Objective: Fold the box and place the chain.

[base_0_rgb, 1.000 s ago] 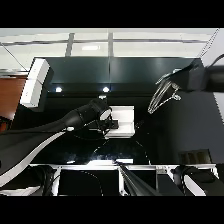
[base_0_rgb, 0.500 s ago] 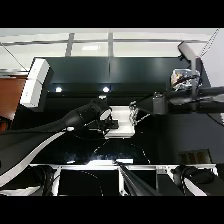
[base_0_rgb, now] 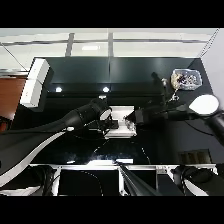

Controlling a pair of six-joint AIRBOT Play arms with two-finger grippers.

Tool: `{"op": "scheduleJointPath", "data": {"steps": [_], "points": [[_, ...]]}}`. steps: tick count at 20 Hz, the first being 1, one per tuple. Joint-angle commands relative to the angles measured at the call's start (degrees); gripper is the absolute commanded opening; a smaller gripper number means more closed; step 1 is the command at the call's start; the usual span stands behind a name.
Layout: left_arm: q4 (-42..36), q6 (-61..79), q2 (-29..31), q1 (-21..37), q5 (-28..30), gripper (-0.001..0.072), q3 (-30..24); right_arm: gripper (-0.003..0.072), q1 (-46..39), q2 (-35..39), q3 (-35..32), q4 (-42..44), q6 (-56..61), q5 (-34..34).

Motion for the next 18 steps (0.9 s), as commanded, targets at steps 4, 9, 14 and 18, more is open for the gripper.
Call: {"op": "scheduleJointPath", "data": {"steps": [4,9,14,18], "points": [[0.0,0.0,-0.02,0.04,0.0,0.0033,0.02,0.0019,0.17,-8.74,-4.11,-4.13,-0.02,-7.48],[0.17,0.0,-0.02,0.04,0.0,0.0033,0.02,0.0485,-11.82,-6.54,-0.79,-7.04,-0.74,1.53],[0.17,-0.02,-0.02,0.04,0.46,0.0033,0.02,0.0484,-35.8,-1.33,0.55,-21.64,-1.25,2.54],[0.15,-0.02,-0.02,0.04,0.74,0.0033,0.02,0.0484,-45.88,-2.12,0.17,-25.14,0.26,-8.52]]}}
